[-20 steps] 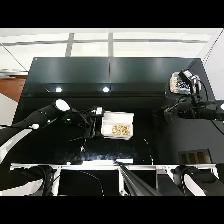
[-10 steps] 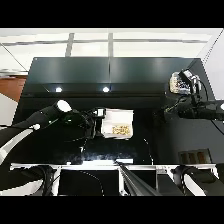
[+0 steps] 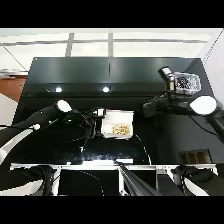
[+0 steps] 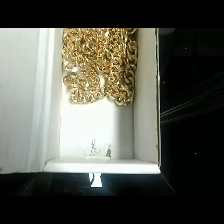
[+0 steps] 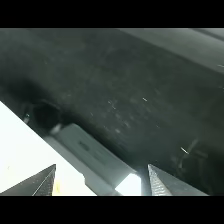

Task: Fold the box and place the chain.

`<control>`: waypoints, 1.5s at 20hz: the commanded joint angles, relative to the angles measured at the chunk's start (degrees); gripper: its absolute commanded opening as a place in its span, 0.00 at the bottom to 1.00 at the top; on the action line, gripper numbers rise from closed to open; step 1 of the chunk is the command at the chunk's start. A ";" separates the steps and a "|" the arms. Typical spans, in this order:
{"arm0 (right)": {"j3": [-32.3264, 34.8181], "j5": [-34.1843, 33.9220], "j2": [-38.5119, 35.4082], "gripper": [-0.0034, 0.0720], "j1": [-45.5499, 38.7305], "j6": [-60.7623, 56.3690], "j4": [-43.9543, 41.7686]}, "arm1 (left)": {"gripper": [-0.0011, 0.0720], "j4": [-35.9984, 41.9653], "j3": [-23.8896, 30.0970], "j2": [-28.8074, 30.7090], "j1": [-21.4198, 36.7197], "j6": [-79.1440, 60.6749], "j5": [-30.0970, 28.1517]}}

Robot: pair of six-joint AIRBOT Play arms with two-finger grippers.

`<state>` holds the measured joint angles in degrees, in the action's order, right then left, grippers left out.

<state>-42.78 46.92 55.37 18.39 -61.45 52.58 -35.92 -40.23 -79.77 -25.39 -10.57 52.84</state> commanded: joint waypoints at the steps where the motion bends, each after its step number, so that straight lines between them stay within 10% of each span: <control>1: -0.04 -4.68 5.55 0.98 3.93 5.33 -3.02 | 0.77 -0.02 0.02 -0.02 -0.04 0.04 -0.24; 14: -1.81 10.91 5.51 0.97 4.81 33.29 -7.06 | 0.77 -0.04 0.02 -0.02 -0.04 0.04 -0.24; 26: -0.26 8.52 5.51 0.97 10.54 33.38 -2.32 | 0.77 -0.04 0.02 -0.02 -0.04 0.04 -0.22; 28: -0.26 8.52 5.51 0.75 10.97 32.48 -1.55 | 0.77 -0.04 0.02 -0.02 -0.04 0.04 -0.22; 30: -0.26 8.55 5.51 0.75 11.74 30.95 0.07 | 0.77 -0.04 0.02 -0.02 -0.04 0.04 -0.22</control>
<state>-43.07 55.55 60.84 29.28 -28.73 50.94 -35.94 -40.23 -79.77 -25.39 -10.52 52.62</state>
